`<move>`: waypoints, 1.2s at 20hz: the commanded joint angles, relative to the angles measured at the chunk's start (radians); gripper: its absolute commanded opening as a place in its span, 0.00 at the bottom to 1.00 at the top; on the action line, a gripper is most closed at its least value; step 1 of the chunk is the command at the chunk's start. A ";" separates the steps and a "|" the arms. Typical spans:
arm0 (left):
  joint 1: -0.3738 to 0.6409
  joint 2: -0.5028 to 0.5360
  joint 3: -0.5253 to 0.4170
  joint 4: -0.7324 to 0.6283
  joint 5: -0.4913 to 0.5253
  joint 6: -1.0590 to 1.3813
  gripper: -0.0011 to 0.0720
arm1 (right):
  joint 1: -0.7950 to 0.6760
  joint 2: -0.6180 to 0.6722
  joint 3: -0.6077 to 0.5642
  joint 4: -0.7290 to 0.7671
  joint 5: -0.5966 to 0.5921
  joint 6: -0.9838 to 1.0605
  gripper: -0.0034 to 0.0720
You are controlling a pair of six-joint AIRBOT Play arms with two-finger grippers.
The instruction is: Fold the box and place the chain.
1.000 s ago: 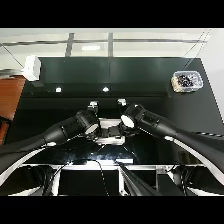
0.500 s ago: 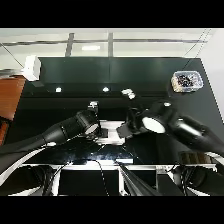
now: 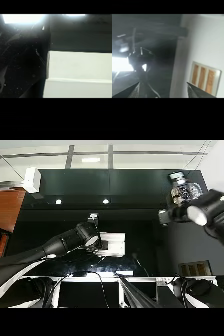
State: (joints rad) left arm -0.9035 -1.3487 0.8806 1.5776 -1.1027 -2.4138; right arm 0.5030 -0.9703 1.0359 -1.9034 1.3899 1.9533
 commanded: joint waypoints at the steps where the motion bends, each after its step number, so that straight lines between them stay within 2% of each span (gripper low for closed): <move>1: 0.000 -0.001 0.000 0.004 0.004 0.001 0.06 | -0.198 0.005 -0.003 -0.003 -0.021 -0.089 0.98; 7: 0.000 -0.001 0.000 0.004 0.006 0.001 0.06 | -0.449 -0.013 -0.003 0.098 -0.180 -0.103 0.98; 12: 0.000 -0.001 0.000 0.004 0.007 0.001 0.06 | -0.552 -0.131 0.021 0.130 -0.338 -0.102 0.98; 14: 0.000 -0.001 0.000 0.003 0.007 0.001 0.06 | -0.595 -0.235 0.095 0.169 -0.346 -0.102 0.98; 19: 0.000 -0.001 0.000 0.003 0.009 0.001 0.06 | -0.658 -0.569 0.386 0.185 -0.261 -0.103 0.98; 24: 0.000 -0.001 0.000 0.001 -0.007 0.001 0.06 | -0.686 -0.768 0.565 0.278 -0.271 -0.168 0.97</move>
State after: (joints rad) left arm -0.9035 -1.3491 0.8806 1.5803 -1.0969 -2.4126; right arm -0.1650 -1.6268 1.5028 -1.6794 1.1194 1.8179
